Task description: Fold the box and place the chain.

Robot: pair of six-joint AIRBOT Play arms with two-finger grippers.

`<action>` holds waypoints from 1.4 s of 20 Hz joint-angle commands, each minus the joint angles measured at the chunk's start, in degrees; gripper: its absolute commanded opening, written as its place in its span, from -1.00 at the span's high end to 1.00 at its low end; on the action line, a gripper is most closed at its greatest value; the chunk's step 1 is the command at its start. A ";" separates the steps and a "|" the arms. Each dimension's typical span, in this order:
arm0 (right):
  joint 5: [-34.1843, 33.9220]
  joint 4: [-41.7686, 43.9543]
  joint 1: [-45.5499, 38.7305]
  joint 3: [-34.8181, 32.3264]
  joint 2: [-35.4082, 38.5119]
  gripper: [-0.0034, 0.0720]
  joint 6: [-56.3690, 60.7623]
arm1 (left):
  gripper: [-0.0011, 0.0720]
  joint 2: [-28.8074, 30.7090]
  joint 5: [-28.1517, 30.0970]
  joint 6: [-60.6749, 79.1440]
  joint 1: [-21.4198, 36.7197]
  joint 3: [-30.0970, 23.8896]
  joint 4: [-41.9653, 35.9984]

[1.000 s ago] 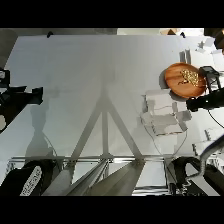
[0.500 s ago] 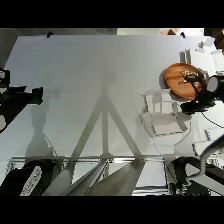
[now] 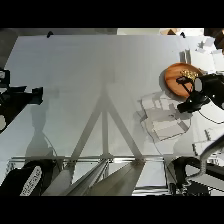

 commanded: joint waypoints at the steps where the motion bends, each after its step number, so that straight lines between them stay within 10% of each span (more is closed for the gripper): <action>1: 1.99 1.22 2.58 2.56 2.40 0.89 -1.14 | -0.93 0.04 0.00 0.02 0.00 0.00 0.02; 14: -14.27 46.14 5.33 -7.45 20.59 0.90 -14.93 | -0.93 0.04 0.00 0.00 0.00 0.00 0.02; 22: -32.33 58.27 7.37 -30.40 33.55 0.90 -16.65 | -0.93 0.04 0.00 0.00 0.00 0.00 0.02; 28: -45.11 58.69 20.11 -35.12 33.66 0.90 -15.96 | -0.93 0.04 0.00 0.00 0.00 0.00 0.02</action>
